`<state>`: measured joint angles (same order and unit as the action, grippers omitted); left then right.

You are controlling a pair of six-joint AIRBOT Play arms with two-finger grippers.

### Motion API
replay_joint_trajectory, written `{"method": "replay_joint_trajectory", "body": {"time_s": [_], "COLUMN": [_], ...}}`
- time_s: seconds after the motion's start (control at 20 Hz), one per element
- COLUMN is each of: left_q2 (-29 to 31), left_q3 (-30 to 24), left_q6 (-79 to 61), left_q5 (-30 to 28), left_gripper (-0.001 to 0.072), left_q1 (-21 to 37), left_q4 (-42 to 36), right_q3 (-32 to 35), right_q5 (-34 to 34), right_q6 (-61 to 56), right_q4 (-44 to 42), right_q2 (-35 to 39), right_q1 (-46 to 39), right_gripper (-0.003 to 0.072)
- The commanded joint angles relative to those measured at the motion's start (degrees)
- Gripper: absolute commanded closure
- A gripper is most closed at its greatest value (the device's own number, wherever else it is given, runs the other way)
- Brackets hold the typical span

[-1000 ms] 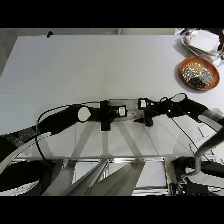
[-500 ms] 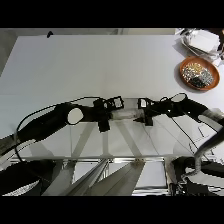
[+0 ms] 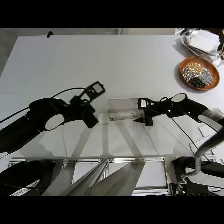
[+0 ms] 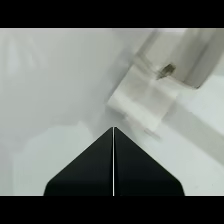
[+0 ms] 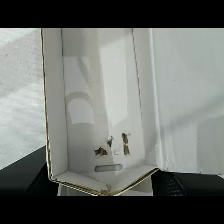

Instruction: Fold the box and place the chain.

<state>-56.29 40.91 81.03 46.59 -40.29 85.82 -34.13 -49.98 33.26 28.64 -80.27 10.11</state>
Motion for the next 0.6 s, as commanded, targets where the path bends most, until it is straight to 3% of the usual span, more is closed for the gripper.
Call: {"method": "replay_joint_trajectory", "body": {"time_s": [0.0, 0.25, 0.4, 0.55], "left_q2": [0.90, -3.89, -9.53, -13.99], "left_q3": [-3.72, -7.61, -7.58, -7.58], "left_q6": [7.30, 8.20, -3.50, -3.85], "left_q5": [1.97, -4.70, -5.22, -7.15], "left_gripper": [0.0706, 0.0704, 0.0705, 0.0705], "left_q1": [6.49, 13.38, 13.62, 13.60], "left_q4": [-3.72, -22.27, -35.69, -37.46], "right_q3": [-0.02, -0.02, -0.02, -0.02], "right_q5": [-0.02, -0.02, -0.02, -0.02], "right_q6": [0.02, 0.02, 0.02, 0.02], "right_q4": [0.00, 0.00, 0.00, 0.00], "right_q2": [0.02, 0.02, 0.02, 0.02], "right_q1": [0.00, 0.00, 0.00, 0.00], "right_gripper": [0.0251, 0.0251, 0.0251, 0.0251]}}
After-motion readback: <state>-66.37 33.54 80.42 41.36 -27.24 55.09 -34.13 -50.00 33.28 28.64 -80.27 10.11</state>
